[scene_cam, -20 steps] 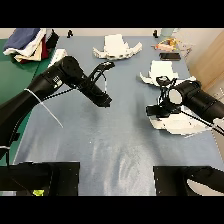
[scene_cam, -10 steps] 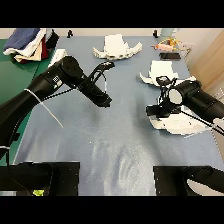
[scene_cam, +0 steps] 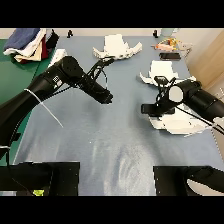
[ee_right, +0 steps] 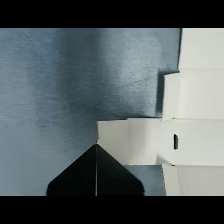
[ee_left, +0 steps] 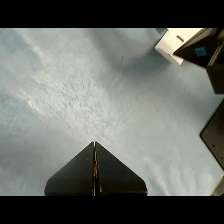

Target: Fold the box.

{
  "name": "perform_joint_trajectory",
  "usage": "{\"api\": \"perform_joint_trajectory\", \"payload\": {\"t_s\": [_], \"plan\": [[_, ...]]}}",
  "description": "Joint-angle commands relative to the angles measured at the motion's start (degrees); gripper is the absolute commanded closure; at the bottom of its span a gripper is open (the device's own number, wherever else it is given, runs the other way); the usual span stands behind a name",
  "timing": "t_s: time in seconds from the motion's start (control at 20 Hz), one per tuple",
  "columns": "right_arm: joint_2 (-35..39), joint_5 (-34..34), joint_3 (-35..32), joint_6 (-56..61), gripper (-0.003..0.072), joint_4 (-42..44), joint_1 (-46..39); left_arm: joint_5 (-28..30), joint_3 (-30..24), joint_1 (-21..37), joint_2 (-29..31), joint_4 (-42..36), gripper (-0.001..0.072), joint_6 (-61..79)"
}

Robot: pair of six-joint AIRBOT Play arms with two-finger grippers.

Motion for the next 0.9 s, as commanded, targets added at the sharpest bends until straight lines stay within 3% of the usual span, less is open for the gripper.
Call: {"api": "perform_joint_trajectory", "payload": {"t_s": [0.0, 0.1, 0.15, 0.2, 0.25, 0.3, 0.4, 0.45, 0.6, 0.7, 0.85], "plan": [[0.00, 0.61, 6.99, -0.22, 0.0635, -3.72, -2.14, 3.65, -0.02, 0.04, 0.02, -1.22, 0.0694, 0.02], [-0.02, 7.28, 16.17, -0.92, 0.0347, -13.73, -8.48, 4.63, -0.02, 0.11, 0.02, -1.40, 0.0693, -0.15], [-0.07, 10.56, 20.28, -2.67, 0.0341, -17.75, -13.46, 4.59, -0.02, 0.11, 0.02, -1.31, 0.0692, -1.42], [-0.20, 12.17, 22.88, -5.01, 0.0341, -19.82, -19.08, 4.57, -0.02, 0.11, 0.02, -1.36, 0.0608, -2.12], [-0.68, 12.90, 24.57, -8.59, 0.0341, -19.56, -25.94, 4.61, -0.02, 0.11, 0.02, -1.40, 0.0243, -3.41], [-1.70, 13.73, 25.29, -12.61, 0.0340, -17.84, -32.54, 4.96, -0.02, 0.11, 0.02, -1.33, 0.0011, -6.54], [-5.97, 17.27, 25.33, -21.16, 0.0305, -11.47, -46.14, 4.87, 0.00, 0.09, 0.02, -1.38, 0.0011, -8.76], [-8.90, 19.87, 25.33, -25.53, 0.0213, -7.74, -51.58, 4.70, -0.02, 0.09, 0.02, -1.38, 0.0011, -9.09], [-18.23, 23.47, 25.33, -34.86, 0.0208, 3.02, -63.54, 3.93, -0.02, 0.15, 0.02, -1.40, 0.0011, -10.58], [-22.97, 23.58, 25.33, -38.05, 0.0208, 8.44, -67.56, 3.39, 0.00, 0.15, 0.09, -1.38, 0.0011, -10.54], [-28.30, 23.41, 25.94, -41.70, 0.0208, 8.81, -68.98, 2.62, -0.02, 0.15, 0.09, -1.36, 0.0011, -10.51]]}}
